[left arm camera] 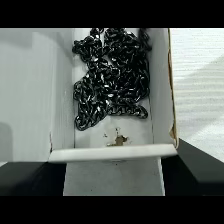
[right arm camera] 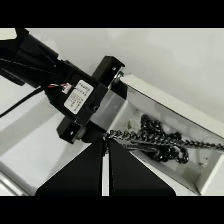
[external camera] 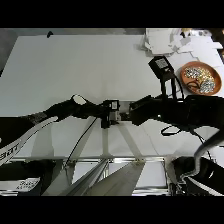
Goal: Fold the box and place the chain.
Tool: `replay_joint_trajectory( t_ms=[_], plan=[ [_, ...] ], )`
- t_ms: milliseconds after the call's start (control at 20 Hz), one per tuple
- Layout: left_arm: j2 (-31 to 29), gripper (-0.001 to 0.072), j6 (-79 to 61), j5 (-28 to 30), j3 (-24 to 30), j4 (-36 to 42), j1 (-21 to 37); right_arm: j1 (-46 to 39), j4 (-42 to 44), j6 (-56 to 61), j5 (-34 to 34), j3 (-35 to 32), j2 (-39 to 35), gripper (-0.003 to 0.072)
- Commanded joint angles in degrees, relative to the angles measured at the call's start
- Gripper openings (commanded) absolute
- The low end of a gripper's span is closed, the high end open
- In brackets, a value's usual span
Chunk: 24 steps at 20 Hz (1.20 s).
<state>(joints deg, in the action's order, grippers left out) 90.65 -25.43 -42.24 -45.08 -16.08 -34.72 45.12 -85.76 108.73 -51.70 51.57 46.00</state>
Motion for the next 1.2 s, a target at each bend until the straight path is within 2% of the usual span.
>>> replay_joint_trajectory(
  t_ms=[0, 250, 300, 450, 550, 600, 800, 850, 900, 950, 1150],
  plan=[
    [-0.02, 0.007, 0.0, 0.0, 0.0, -0.02, 0.0, 0.28, 0.15, 1.03, 0.81, -1.44, 2.67, 0.0016],
    [-0.02, 0.007, -0.02, 0.02, 0.0, -0.02, 0.0, 0.28, 0.26, 2.43, 4.0, -5.05, 7.06, 0.0021],
    [-0.02, 0.007, -0.02, 0.0, 0.0, -0.02, 0.0, 0.28, 0.26, 2.43, 4.07, -5.16, 7.82, 0.0058],
    [-0.02, 0.007, 0.0, 0.0, 0.0, -0.02, 0.0, 0.28, 0.35, 2.38, 4.46, -5.16, 10.91, 0.0073],
    [-0.02, 0.007, -0.02, 0.0, 0.0, -0.02, 0.0, 0.28, 0.81, 2.21, 5.46, -5.09, 11.54, 0.0276],
    [-0.02, 0.007, -0.02, 0.0, 0.0, -0.02, 0.0, 0.26, 0.74, 1.97, 5.97, -4.74, 10.97, 0.03],
    [-0.02, 0.007, -0.02, 0.02, 0.0, -0.02, 0.0, -2.91, -0.79, -1.38, 3.67, -1.36, 5.86, 0.0289],
    [-0.02, 0.007, 0.0, 0.02, 0.0, -0.02, -0.02, -5.14, -2.23, -1.38, 2.16, -0.92, 4.61, 0.025],
    [-0.02, 0.007, -0.02, 0.0, 0.0, -0.02, 0.0, -7.85, -4.15, -1.38, 0.94, -0.87, 3.65, 0.0197],
    [-0.02, 0.007, -0.02, 0.0, 0.0, -0.02, 0.0, -11.39, -5.75, -1.4, -0.59, -0.87, 3.32, 0.0189],
    [-0.02, 0.007, 0.0, 0.0, 0.0, -0.02, 0.0, -26.45, -7.28, -4.85, -3.15, -0.94, 6.75, 0.0207]
  ],
)
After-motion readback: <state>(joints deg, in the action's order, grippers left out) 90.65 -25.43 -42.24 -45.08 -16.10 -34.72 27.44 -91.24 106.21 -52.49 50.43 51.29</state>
